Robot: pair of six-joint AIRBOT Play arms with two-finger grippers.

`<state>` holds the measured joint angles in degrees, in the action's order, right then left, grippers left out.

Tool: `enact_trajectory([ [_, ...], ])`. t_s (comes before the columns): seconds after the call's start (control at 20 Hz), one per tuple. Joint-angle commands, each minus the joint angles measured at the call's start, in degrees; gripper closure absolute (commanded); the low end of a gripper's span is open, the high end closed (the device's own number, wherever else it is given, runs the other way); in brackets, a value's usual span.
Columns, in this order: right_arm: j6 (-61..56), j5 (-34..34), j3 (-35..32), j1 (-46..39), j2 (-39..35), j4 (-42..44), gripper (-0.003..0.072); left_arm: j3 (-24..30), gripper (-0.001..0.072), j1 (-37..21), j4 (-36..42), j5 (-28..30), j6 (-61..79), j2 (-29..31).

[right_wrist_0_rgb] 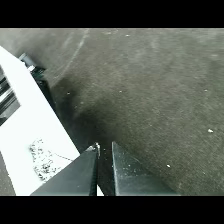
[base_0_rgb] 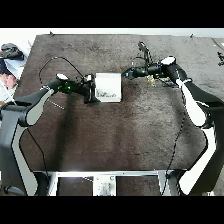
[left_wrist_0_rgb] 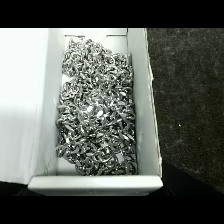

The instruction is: Fold the box and place the chain.

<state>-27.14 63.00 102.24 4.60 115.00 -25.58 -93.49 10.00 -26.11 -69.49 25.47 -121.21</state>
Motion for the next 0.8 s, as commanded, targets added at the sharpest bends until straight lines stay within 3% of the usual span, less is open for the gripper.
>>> enact_trajectory([
  [0.0, 2.38, 6.32, 0.61, 0.81, 0.68, 1.4, 0.0584, 0.0, 0.0365, 0.02, -0.02, 0.02, -0.02, 0.02],
  [0.1, 5.03, 9.33, 0.66, 1.55, 0.48, 1.42, 0.0569, 0.0, 0.0365, 0.02, -0.02, 0.02, -0.02, 0.02],
  [0.15, 6.21, 10.27, 0.7, 1.75, 0.07, 1.33, 0.0504, 0.0, 0.0365, 0.0, -0.02, 0.02, 0.0, 0.02],
  [0.6, 8.39, 10.14, 0.72, 5.92, -4.15, -11.96, 0.0503, 0.0, 0.0365, 0.02, -0.02, 0.02, 0.0, 0.02],
  [0.65, 9.16, 10.1, 0.72, 6.49, -4.15, -11.98, 0.0485, 0.0, 0.0365, 0.02, -0.02, 0.02, 0.0, 0.02],
  [0.7, 9.55, 10.1, 0.72, 6.91, -4.15, -11.98, 0.0369, 0.0, 0.0365, 0.02, -0.02, 0.02, 0.0, 0.02],
  [0.75, 9.53, 10.12, 0.72, 7.3, -4.15, -11.96, 0.0374, 0.0, 0.0365, 0.02, -0.02, 0.02, 0.0, 0.02],
])
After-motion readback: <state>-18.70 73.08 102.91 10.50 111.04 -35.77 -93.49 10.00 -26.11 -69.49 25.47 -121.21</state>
